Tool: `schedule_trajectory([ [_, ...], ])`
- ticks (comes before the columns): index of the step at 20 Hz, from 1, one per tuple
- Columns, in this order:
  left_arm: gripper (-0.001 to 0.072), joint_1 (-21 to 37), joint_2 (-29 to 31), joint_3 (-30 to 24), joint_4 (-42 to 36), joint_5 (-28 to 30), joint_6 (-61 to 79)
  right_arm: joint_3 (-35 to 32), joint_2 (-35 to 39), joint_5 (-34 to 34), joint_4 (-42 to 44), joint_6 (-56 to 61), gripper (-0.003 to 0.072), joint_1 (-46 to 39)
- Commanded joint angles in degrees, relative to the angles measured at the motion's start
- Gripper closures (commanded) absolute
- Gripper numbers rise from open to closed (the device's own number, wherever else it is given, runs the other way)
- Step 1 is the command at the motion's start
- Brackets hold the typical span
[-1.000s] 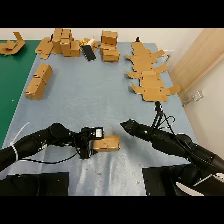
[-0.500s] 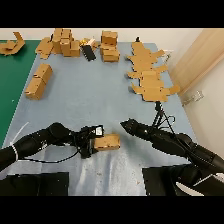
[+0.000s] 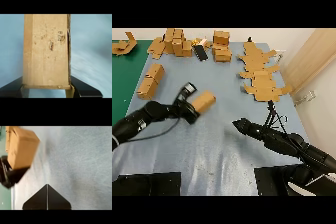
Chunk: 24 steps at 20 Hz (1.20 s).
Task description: Fold the box.
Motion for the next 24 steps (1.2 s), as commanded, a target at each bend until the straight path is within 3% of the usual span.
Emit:
schedule_trajectory([
  [1, 0.0193, 12.70, -8.07, 9.22, 3.39, 3.41, -15.67, 0.04, 0.04, 1.01, 0.00, 0.00, 0.0684, 0.04],
  [5, 0.0194, 21.24, -20.50, 21.22, 3.41, 2.51, -22.40, 0.04, 0.04, 1.64, 0.00, 0.00, 0.0684, 0.04],
  [11, 0.0203, 23.10, -33.75, 34.69, 3.65, 1.99, -23.21, 0.04, 0.04, 4.44, 0.15, 0.00, 0.0683, 0.04],
  [12, 0.0326, 23.12, -35.34, 36.33, 3.69, 1.97, -23.19, 0.04, 0.04, 4.42, 0.15, 0.00, 0.0683, 0.09],
  [13, 0.0360, 23.26, -36.87, 37.97, 3.67, 1.95, -23.19, 0.04, 0.04, 4.39, 0.15, 0.00, 0.0683, 0.09],
  [17, 0.0341, 23.37, -40.68, 41.90, 3.76, 1.97, -23.19, 0.04, 0.04, 4.42, 0.13, -0.02, 0.0683, 0.07],
  [22, 0.0340, 23.61, -42.49, 42.86, 5.86, 2.34, -23.17, 0.04, 0.04, 4.44, 0.15, 0.00, 0.0683, 0.07],
  [23, 0.0263, 23.71, -42.75, 42.86, 6.64, 2.25, -23.17, 0.04, 0.04, 4.42, 0.13, -0.02, 0.0683, 0.04],
  [24, 0.0055, 23.69, -42.84, 42.86, 6.88, 2.62, -23.19, 0.04, 0.04, 4.42, 0.13, 0.00, 0.0683, 0.07],
])
